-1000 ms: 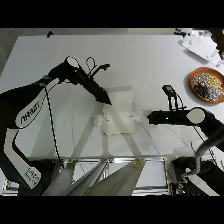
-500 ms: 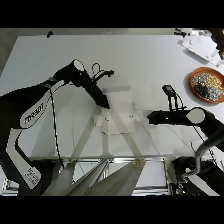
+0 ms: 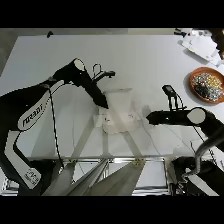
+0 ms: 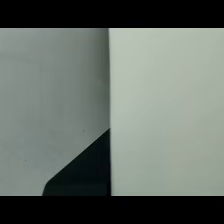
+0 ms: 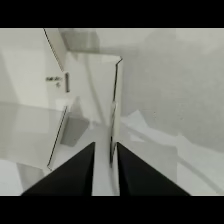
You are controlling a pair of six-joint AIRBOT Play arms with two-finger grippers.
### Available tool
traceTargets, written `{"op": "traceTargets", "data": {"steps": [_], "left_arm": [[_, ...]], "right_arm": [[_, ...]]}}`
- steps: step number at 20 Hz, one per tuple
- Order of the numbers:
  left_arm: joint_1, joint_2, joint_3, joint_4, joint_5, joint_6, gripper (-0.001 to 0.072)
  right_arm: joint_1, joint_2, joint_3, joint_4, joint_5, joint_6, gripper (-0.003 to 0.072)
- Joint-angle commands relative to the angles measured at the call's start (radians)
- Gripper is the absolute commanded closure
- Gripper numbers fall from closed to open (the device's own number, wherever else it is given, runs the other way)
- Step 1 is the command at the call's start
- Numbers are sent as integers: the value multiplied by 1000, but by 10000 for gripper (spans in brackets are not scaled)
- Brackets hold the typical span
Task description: Fold the box and place the chain.
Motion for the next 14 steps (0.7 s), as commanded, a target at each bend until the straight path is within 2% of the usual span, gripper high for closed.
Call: {"op": "traceTargets", "data": {"steps": [1, 3, 4, 5, 7, 9, 12, 14], "left_arm": [[-35, 64, 0, 58, 23, 69, 708], [-58, 115, 0, 42, 56, 96, 709], [-72, 143, 0, 27, 61, 113, 710], [-87, 172, -2, 35, 76, 114, 711], [-112, 242, -35, 89, 134, 105, 712], [-128, 338, -141, 108, 226, 106, 713], [-145, 510, -393, 69, 449, 157, 712], [-156, 579, -529, -2, 516, 274, 708]], "right_arm": [[0, 62, 3, -8, 72, 0, 444], [0, 146, 9, -25, 124, 5, 442], [0, 200, 10, -50, 149, 32, 418], [0, 257, 10, -94, 179, 66, 379], [0, 397, 10, -224, 260, 154, 357], [0, 543, 12, -327, 341, 230, 341], [0, 743, 12, -341, 403, 256, 341], [0, 830, 12, -340, 407, 256, 342]]}}
